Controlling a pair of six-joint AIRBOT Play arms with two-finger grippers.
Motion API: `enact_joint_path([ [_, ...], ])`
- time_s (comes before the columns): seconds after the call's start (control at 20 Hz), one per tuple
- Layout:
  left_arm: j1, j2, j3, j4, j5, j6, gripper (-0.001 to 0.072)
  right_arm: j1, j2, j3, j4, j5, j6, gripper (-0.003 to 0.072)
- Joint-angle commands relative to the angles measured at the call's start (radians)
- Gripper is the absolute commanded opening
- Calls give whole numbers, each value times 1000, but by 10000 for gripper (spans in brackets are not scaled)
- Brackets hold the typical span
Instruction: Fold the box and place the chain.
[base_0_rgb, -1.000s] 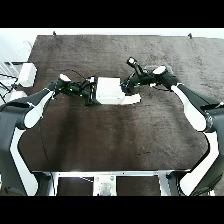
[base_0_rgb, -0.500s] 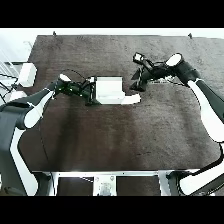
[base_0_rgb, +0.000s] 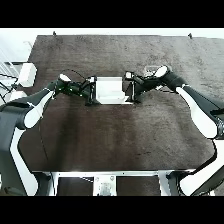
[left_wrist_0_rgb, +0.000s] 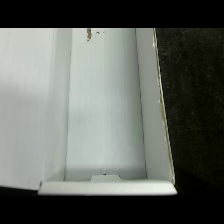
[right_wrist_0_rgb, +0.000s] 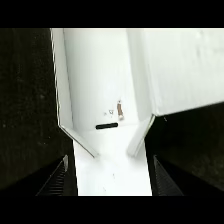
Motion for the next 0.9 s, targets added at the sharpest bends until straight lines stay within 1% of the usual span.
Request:
enact_joint_path([
  [0.0,0,0,0,0,0,0,525,16,-15,-9,31,-29,-12,611],
  [0.1,0,0,0,0,0,0,525,20,-15,-10,55,-40,-12,600],
  [0.2,0,0,0,0,0,0,525,25,-15,-10,65,-55,-13,428],
  [0.35,0,0,0,0,0,0,525,42,-15,-10,72,-55,-30,257],
  [0.5,0,0,0,0,0,0,525,70,-19,-10,115,-62,-74,254],
  [0.6,0,0,0,0,0,0,525,80,-27,-10,124,-92,-73,256],
  [0.7,0,0,0,0,0,0,525,81,-37,-10,134,-115,-72,290],
  [0.85,0,0,0,0,0,0,525,81,-46,-10,173,-116,-88,295],
])
